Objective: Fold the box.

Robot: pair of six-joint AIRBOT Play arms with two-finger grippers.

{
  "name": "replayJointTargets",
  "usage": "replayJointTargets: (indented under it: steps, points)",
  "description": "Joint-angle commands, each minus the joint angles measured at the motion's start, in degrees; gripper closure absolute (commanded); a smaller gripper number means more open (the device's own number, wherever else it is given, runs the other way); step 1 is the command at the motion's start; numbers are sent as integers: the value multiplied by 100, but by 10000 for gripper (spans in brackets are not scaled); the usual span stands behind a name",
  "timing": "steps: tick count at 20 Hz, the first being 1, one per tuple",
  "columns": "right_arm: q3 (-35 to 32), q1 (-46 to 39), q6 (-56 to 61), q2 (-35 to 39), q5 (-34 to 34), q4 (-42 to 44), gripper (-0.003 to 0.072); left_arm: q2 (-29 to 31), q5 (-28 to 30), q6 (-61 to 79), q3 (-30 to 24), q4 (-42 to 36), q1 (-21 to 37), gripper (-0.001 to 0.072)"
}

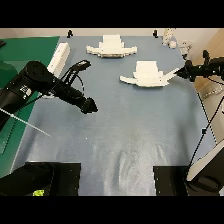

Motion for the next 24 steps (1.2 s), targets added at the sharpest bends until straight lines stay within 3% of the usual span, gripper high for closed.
replayJointTargets:
  steps: [1,4,10,13,17,18,19,20,24]
  points:
    - [-1169,398,-17,857,-31,-22,696,-4,2,2,-2,2,-2,18]
    - [-2743,728,-42,2098,380,-57,696,-4,2,2,-2,2,-2,18]
    - [-6669,1325,-7,5305,1349,-96,696,-4,2,2,-2,2,-2,18]
    - [-8081,1589,341,6627,1687,-105,696,-4,2,2,-2,2,-2,18]
    - [-8977,1692,664,7604,1757,-306,689,-4,24,13,-2,0,-2,19]
    - [-9014,1692,811,7661,1694,-474,626,-4,20,13,-2,0,-2,18]
    - [-9005,1692,881,7656,1652,-616,454,-4,20,11,-2,0,-2,18]
    - [-8992,1690,883,7624,1655,-704,362,-4,15,11,-2,0,-2,19]
    - [-8644,1657,793,7082,1744,-1318,362,-4,17,13,-2,-11,-2,18]
